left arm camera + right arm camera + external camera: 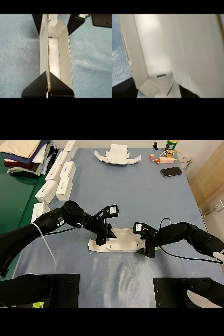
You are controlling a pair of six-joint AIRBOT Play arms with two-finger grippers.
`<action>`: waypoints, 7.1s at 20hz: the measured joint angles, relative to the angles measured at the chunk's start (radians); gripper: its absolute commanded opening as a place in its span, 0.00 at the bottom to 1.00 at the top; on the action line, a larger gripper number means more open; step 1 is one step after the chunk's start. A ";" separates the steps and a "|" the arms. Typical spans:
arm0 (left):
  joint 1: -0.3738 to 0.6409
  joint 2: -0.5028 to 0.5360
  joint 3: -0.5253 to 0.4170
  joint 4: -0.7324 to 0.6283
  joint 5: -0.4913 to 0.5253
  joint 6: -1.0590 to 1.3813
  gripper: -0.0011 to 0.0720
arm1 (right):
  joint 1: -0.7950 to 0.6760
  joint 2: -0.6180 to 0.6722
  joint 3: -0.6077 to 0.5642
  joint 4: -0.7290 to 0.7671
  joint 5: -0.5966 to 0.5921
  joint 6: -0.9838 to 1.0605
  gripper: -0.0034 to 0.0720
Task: Fold the box.
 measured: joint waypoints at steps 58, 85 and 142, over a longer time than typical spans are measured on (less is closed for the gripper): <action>0.000 0.000 0.000 0.000 0.000 0.000 0.03 | 0.017 -0.063 0.007 -0.037 0.011 -0.078 0.71; 0.011 0.024 0.000 0.013 -0.021 -0.077 0.72 | 0.017 -0.063 0.007 -0.037 0.011 -0.077 0.71; 0.006 -0.100 0.074 -0.020 0.136 -1.127 0.03 | 0.017 -0.063 0.006 -0.037 0.011 -0.078 0.71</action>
